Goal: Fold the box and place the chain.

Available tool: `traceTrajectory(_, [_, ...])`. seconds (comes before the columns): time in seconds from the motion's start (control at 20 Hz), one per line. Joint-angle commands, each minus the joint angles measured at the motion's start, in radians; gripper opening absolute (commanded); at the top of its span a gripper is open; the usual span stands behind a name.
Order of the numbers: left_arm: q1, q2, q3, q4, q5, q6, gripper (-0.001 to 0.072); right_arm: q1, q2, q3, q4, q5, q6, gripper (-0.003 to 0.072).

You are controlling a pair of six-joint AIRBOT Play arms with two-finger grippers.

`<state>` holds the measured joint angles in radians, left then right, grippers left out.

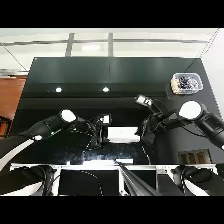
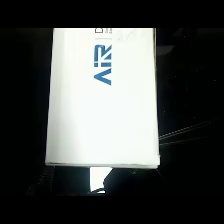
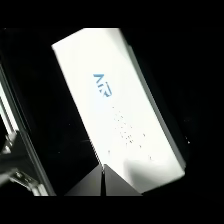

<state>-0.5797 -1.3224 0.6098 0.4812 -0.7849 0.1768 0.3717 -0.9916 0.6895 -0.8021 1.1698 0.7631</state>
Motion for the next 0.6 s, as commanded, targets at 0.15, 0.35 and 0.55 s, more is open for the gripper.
traceTrajectory(0.15, [0.000,-0.001,0.001,0.001,-0.001,0.002,0.0343,-0.052,-0.026,-0.134,0.362,-0.036,0.294,0.0001])
traceTrajectory(0.35, [0.000,-0.001,0.001,0.001,-0.001,0.002,0.0343,-0.052,-0.098,-0.155,0.472,-0.075,0.263,0.0002])
traceTrajectory(0.55, [0.000,-0.001,0.001,0.001,-0.001,0.002,0.0344,-0.052,-0.159,-0.156,0.437,-0.101,0.266,0.0003])
